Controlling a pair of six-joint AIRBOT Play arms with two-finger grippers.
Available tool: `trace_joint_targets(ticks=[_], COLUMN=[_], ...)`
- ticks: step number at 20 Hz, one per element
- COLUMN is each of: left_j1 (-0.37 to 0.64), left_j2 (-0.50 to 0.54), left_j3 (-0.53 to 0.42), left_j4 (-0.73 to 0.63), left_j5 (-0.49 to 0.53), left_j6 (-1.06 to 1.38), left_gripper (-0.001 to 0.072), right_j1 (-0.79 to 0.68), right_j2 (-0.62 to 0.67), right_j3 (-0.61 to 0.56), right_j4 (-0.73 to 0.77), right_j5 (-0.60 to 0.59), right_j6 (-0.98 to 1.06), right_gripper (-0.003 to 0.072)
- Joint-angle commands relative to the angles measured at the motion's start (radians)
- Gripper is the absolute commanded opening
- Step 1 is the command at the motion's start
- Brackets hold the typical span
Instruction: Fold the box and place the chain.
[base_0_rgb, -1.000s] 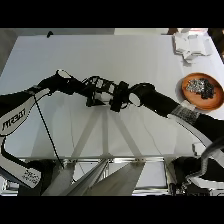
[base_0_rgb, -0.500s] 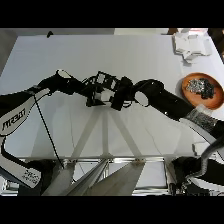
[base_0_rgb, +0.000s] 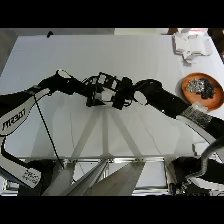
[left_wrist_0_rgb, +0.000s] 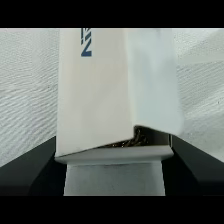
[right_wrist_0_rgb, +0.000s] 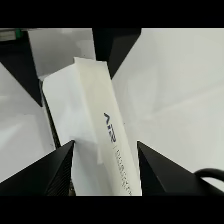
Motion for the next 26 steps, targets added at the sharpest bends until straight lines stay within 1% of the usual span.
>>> trace_joint_targets(ticks=[1,2,4,5,6,9,13,14,15,16,18,20,21,26], left_j1=[0.0,0.0,0.0,0.0,0.0,0.0,0.0,0.0,0.0,0.0,0.0,0.0,0.0,0.0], left_j2=[0.0,0.0,0.0,0.0,0.0,0.0,0.0,0.0,0.0,0.0,0.0,0.0,0.0,0.0], left_j3=[0.0,0.0,0.0,0.0,0.0,0.0,0.0,0.0,0.0,0.0,0.0,0.0,0.0,0.0], left_j4=[0.0,0.0,0.0,0.0,0.0,0.0,0.0,0.0,0.0,0.0,0.0,0.0,0.0,0.0], left_j5=[0.0,0.0,0.0,0.0,0.0,0.001,0.0,0.0,0.0,0.0,0.0,0.0,0.0,0.0], left_j6=[0.003,0.003,0.003,0.003,0.003,0.003,0.003,0.003,0.003,0.003,0.003,0.003,0.003,0.003], left_gripper=[0.0187,0.0187,0.0187,0.0187,0.0187,0.0187,0.0187,0.0187,0.0187,0.0187,0.0187,0.0187,0.0187,0.0187], right_j1=[-0.009,-0.009,-0.009,-0.009,-0.008,0.0,0.002,0.002,0.002,0.002,0.002,0.002,0.002,0.002], right_j2=[-0.015,-0.015,-0.016,-0.016,-0.016,-0.016,-0.016,-0.016,-0.016,-0.016,-0.016,-0.016,-0.015,0.038], right_j3=[0.0,0.0,0.0,-0.001,-0.002,-0.002,-0.033,-0.047,-0.063,-0.075,-0.082,-0.082,-0.082,-0.082], right_j4=[-0.019,-0.018,-0.018,-0.013,-0.008,0.021,0.035,0.039,0.042,0.042,0.042,0.041,0.041,0.039], right_j5=[-0.016,-0.015,-0.011,-0.01,-0.005,0.034,0.038,0.038,0.037,0.037,0.038,0.023,0.015,0.024], right_j6=[-0.003,-0.003,-0.003,-0.003,0.001,0.005,0.005,0.005,0.005,0.005,0.005,0.004,0.004,0.005], right_gripper=[0.0395,0.0364,0.0118,0.0081,0.0087,0.0197,0.0206,0.0236,0.0285,0.0303,0.0307,0.0421,0.0439,0.0438])
